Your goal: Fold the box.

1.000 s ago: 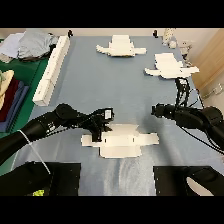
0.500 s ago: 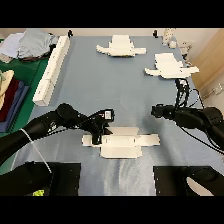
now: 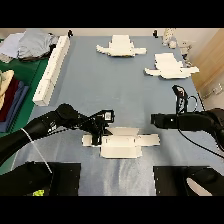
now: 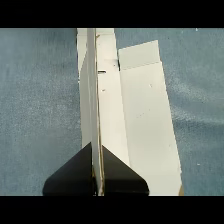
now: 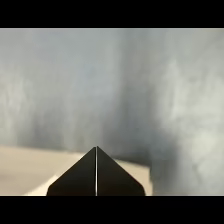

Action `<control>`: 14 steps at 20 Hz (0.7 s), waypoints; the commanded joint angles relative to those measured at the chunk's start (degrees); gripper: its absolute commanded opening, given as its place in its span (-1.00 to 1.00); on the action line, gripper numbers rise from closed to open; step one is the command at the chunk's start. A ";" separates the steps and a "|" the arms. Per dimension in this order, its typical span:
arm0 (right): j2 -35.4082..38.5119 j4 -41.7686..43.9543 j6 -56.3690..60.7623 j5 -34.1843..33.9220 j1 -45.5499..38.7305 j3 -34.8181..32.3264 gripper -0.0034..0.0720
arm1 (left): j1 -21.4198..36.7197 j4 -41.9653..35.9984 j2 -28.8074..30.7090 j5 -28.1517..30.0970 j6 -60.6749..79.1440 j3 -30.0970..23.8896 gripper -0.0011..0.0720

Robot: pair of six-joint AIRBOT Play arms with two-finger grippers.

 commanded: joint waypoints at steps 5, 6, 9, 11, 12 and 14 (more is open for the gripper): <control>6.75 5.64 -14.16 -14.84 27.32 -1.01 -0.92 | 0.02 0.04 -0.04 -0.02 0.11 -0.02 -0.94; 6.47 3.76 -16.87 -12.96 33.51 -1.73 -0.91 | 0.02 0.04 -0.04 0.00 0.11 -0.02 -0.94; 2.95 -8.70 -22.51 -4.61 46.90 -3.93 0.52 | 0.02 0.04 -0.04 -0.02 0.11 -0.02 -0.94; -1.79 -18.03 -22.45 -1.03 50.60 -4.13 0.75 | 0.02 0.04 -0.04 -0.02 0.11 -0.02 -0.94; -4.39 -20.50 -22.40 0.35 50.88 -4.13 0.75 | 0.02 0.04 -0.04 -0.02 0.11 -0.02 -0.94; -9.16 -22.62 -22.27 3.23 50.86 -4.13 0.75 | 0.02 0.04 -0.04 -0.02 0.11 -0.02 -0.94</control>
